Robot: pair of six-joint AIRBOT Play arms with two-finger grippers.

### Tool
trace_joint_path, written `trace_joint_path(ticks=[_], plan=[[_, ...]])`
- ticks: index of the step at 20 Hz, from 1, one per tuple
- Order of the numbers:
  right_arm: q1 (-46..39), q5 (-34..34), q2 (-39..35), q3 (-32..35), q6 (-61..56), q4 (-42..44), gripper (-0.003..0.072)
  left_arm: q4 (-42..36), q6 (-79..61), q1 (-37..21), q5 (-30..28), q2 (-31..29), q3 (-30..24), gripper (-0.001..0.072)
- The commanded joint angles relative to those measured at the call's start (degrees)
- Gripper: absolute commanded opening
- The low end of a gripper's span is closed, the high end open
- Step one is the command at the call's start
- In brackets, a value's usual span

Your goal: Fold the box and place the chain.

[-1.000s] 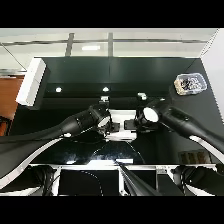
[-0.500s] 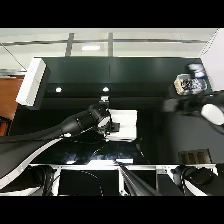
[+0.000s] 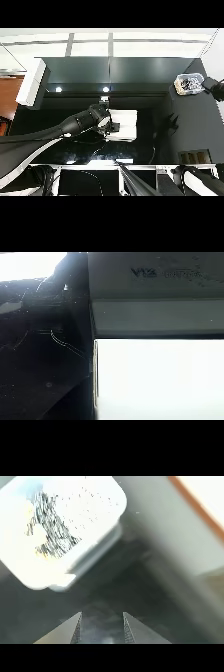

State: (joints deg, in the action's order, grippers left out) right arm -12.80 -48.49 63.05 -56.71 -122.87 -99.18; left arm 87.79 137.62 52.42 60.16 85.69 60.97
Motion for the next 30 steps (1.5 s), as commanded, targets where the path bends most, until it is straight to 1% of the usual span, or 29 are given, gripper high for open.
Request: trace_joint_path(ticks=[1,2,3,4,5,7,9,11,13,16,18,20,24,25,27,28,29,30], plan=[[-5.40,1.36,13.64,-11.61,3.65,13.84,0.0328,0.00,-0.02,-0.02,0.00,0.02,0.02,0.0026],[-5.38,-0.68,17.84,-16.20,3.65,14.86,0.0330,0.00,-0.02,-0.02,0.02,0.02,0.02,0.0025],[-5.40,-3.19,22.25,-21.16,4.61,16.31,0.0494,0.02,-0.02,-0.02,0.07,0.02,0.02,0.0026],[-5.40,-5.97,26.32,-25.68,7.23,17.99,0.0691,0.02,-0.02,-0.02,0.07,0.02,0.02,0.0026],[-5.42,-9.68,30.45,-30.58,8.44,18.80,0.0691,0.02,-0.02,-0.02,0.07,0.02,0.02,0.0026],[-5.44,-14.58,36.70,-37.99,7.32,18.32,0.0690,0.02,-0.02,-0.02,0.07,0.02,0.02,0.0026],[-5.90,-17.05,40.98,-42.93,4.04,17.94,0.0688,0.02,-0.02,-0.04,0.13,0.02,0.02,0.0025],[-6.56,-18.27,44.00,-45.99,3.52,17.92,0.0688,0.00,-0.02,-0.02,0.13,0.02,0.02,0.0026],[-7.28,-18.29,45.33,-46.38,3.41,16.94,0.0688,0.02,-0.02,-0.02,0.13,0.02,0.02,0.0025],[-7.61,-18.78,46.16,-46.38,2.62,12.48,0.0688,0.00,-0.02,-0.02,0.13,0.02,0.02,0.0025],[-7.85,-18.05,46.60,-46.38,2.01,11.17,0.0687,0.00,-0.02,-0.02,0.13,0.02,0.02,0.0026],[-7.96,-17.49,47.58,-46.38,2.01,11.26,0.0688,0.00,-0.02,-0.02,0.13,0.02,0.02,0.0025],[-7.89,-15.61,50.03,-46.38,2.12,15.13,0.0685,0.00,-0.02,-0.02,0.13,0.02,0.02,0.0026],[-7.89,-15.41,50.34,-46.38,2.14,15.52,0.0576,0.00,-0.02,-0.02,0.13,0.02,0.02,0.0025],[-7.91,-15.17,50.53,-46.38,2.12,15.56,0.0534,0.00,-0.02,-0.02,0.13,0.02,0.02,0.0025],[-7.93,-15.47,50.53,-46.56,2.23,15.56,0.0357,0.00,-0.02,-0.02,0.13,0.02,0.02,0.0025],[-7.91,-15.93,50.53,-46.66,2.82,15.61,0.0217,0.00,-0.02,-0.02,0.13,0.02,0.02,0.0026],[-7.91,-16.63,50.40,-46.82,3.98,15.78,0.0021,0.00,-0.02,-0.02,0.17,0.02,0.02,0.0026]])
